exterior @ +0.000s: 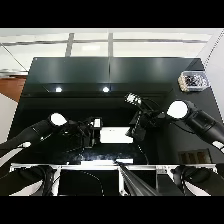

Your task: Fold the box and place the chain.

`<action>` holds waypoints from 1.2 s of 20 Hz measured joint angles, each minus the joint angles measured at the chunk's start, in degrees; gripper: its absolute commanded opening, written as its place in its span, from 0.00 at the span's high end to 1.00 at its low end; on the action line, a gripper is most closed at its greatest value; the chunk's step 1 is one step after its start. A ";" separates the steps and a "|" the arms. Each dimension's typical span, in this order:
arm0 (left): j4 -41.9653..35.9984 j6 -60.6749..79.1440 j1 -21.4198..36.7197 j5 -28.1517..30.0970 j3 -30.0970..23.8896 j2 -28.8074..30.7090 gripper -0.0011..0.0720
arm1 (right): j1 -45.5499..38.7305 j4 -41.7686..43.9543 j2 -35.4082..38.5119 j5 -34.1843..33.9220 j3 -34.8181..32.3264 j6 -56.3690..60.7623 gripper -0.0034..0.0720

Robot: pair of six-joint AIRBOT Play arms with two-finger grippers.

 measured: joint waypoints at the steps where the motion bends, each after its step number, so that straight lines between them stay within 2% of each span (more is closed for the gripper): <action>1: 0.00 0.00 0.00 0.00 0.00 0.00 0.46 | 0.04 0.02 0.02 0.37 0.13 -0.02 0.01; 15: 0.00 0.02 0.00 0.00 0.00 0.00 0.46 | 3.78 -2.58 0.00 -1.46 -0.96 -1.70 0.03; 16: 0.02 0.02 0.00 0.00 0.00 0.00 0.46 | 3.93 -2.86 0.00 -2.08 -1.14 -1.73 0.22; 17: 0.02 0.00 0.00 0.00 0.00 0.00 0.46 | 4.00 -3.08 0.00 -2.45 -1.27 -1.75 0.32; 22: 0.00 -0.02 0.00 0.02 0.00 0.00 0.46 | 4.20 -3.54 0.00 -3.65 -1.57 -1.90 0.33; 23: 0.00 -0.02 0.00 0.02 0.00 0.00 0.46 | 4.20 -3.58 0.00 -3.76 -1.57 -1.90 0.54; 24: 0.00 -0.02 0.00 0.02 0.00 0.00 0.46 | 4.20 -3.56 0.00 -3.78 -1.57 -1.90 0.61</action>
